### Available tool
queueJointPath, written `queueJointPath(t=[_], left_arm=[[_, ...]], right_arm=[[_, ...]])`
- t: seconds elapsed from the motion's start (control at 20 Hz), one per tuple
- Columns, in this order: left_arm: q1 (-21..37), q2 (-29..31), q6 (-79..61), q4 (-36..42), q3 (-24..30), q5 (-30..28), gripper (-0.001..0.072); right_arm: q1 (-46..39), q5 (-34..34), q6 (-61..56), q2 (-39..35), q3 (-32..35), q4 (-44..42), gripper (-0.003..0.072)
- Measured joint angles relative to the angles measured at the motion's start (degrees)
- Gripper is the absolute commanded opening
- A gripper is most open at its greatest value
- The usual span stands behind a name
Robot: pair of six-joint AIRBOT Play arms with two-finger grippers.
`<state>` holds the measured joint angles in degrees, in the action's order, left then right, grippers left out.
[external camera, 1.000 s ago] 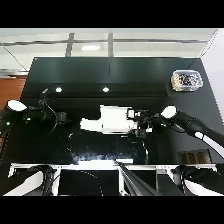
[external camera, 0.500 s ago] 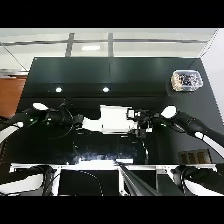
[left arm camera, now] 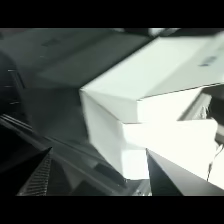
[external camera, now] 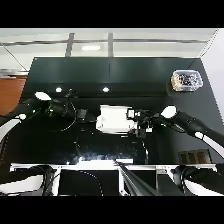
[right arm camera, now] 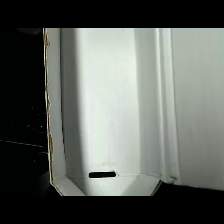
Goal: Fold the box and place the chain.
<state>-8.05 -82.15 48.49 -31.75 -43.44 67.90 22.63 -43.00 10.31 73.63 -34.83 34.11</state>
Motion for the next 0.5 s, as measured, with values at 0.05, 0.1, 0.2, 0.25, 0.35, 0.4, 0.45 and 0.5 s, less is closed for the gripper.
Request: queueJointPath(t=[0.05,0.1,0.2,0.25,0.35,0.4,0.45,0.5], left_arm=[[-1.07,0.07,-0.07,-0.57,-0.55,0.02,0.0693],[-2.38,0.20,-0.07,-1.42,-1.11,-0.11,0.0693],[-5.03,0.66,0.98,-2.60,-2.16,-1.88,0.0693],[-6.19,0.90,1.70,-3.37,-2.64,-3.02,0.0692],[-8.41,1.25,4.68,-5.53,-3.67,-5.16,0.0691],[-9.66,1.38,6.80,-7.37,-4.11,-6.34,0.0691],[-10.95,1.49,8.92,-9.11,-4.39,-7.23,0.0691],[-12.39,1.55,11.47,-10.75,-4.68,-8.24,0.0691]], right_arm=[[0.00,0.02,0.00,0.00,0.02,0.00,0.0424],[0.00,0.00,0.00,0.00,0.02,0.00,0.0424],[0.00,0.02,0.00,0.00,0.02,0.00,0.0424],[0.00,0.02,0.00,0.00,0.00,0.00,0.0424],[0.00,0.02,0.00,0.00,0.02,0.00,0.0424],[0.00,0.04,0.00,0.00,0.02,0.00,0.0424],[0.00,0.07,0.02,0.00,0.02,0.00,0.0424],[0.00,0.13,0.07,0.00,0.02,0.04,0.0424]])
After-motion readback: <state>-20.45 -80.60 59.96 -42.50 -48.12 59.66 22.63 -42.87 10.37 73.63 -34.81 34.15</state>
